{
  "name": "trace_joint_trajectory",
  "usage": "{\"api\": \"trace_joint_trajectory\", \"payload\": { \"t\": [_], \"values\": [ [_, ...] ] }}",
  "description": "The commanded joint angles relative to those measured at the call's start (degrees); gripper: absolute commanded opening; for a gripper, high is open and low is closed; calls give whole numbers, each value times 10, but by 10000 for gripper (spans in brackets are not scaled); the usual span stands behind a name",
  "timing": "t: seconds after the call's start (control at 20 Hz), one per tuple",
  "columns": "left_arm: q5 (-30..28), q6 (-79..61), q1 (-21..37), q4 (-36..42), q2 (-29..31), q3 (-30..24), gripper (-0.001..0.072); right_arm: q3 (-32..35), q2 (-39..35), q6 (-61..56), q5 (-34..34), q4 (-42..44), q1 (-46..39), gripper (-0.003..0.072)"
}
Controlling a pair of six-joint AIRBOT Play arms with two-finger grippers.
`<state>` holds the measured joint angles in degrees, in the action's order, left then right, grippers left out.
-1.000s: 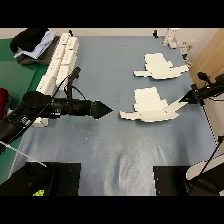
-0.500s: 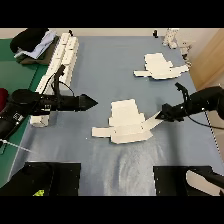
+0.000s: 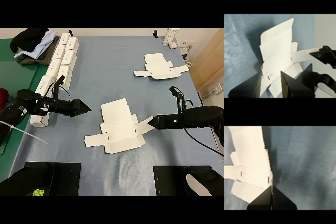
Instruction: Fold the box.
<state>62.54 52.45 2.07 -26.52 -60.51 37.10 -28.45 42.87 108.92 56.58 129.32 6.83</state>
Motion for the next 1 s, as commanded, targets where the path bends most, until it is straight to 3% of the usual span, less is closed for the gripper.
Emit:
{"api": "trace_joint_trajectory", "payload": {
  "t": [0.0,0.15,0.4,0.65,0.95],
  "values": [
    [11,-18,3,-2,-53,0,377,7,-23,-11,-41,-4,38,2],
    [8,-38,-21,9,-100,0,376,7,-14,-11,-42,-5,43,2],
    [-26,-107,-72,94,-174,12,376,7,-11,-11,-40,-5,43,2],
    [-24,-110,-78,103,-237,64,375,7,-11,-11,-30,-5,43,2],
    [-26,-116,-78,110,-278,81,375,11,-10,-10,-37,-5,43,2]
  ]
}}
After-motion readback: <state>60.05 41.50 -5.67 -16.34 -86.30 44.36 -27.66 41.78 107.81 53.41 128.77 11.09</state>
